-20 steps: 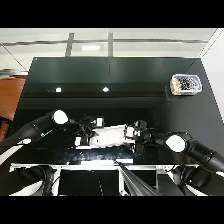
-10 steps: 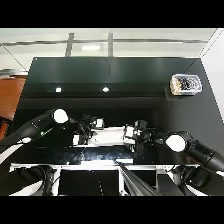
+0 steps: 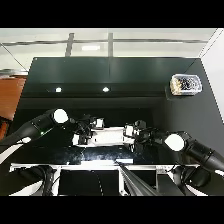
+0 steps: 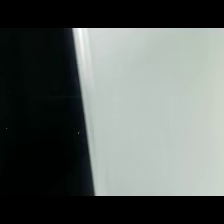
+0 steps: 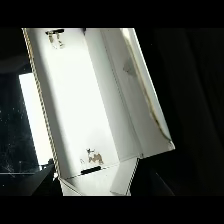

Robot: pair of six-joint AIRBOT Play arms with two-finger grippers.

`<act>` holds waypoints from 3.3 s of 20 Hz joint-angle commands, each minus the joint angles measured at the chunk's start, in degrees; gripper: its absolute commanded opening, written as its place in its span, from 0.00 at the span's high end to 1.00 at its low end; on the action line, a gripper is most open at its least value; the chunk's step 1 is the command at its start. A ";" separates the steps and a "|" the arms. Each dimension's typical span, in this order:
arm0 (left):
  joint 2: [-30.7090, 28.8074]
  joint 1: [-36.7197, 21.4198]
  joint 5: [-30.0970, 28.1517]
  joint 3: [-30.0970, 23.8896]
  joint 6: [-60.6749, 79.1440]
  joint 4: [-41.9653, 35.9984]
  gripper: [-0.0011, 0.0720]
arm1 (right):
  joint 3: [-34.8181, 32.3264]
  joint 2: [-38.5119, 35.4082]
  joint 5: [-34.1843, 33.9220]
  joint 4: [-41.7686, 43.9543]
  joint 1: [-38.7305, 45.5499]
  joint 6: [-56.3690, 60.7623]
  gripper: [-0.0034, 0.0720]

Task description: Fold the box and place the chain.

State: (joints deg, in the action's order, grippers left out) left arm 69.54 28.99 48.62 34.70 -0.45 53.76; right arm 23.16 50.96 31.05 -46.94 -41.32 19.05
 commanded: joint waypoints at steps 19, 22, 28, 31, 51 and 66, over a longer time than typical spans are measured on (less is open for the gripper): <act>-0.02 -0.02 -0.33 0.07 0.02 -0.04 0.95 | 1.88 7.37 4.72 14.14 3.17 -18.84 0.03; -0.02 -0.02 -0.15 0.07 0.00 -0.04 0.95 | 1.88 9.57 4.68 14.16 3.15 -21.00 0.03; -0.02 0.00 -0.15 0.07 0.02 -0.07 0.95 | 1.88 11.82 3.98 16.02 3.15 -24.17 0.03; -0.02 0.00 -0.17 0.07 0.02 -0.22 0.95 | 1.88 12.66 3.37 18.23 3.10 -25.59 0.03; -0.02 0.00 -0.35 0.07 0.02 -0.28 0.95 | 1.90 15.30 3.17 18.21 3.08 -26.67 0.03; -0.02 0.00 -0.39 0.07 0.02 -0.28 0.95 | 1.90 15.32 2.78 18.34 2.99 -26.62 0.03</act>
State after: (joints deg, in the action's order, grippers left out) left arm 69.54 28.97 48.18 34.72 -0.43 53.47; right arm 24.99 66.24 33.80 -28.62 -38.30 -7.62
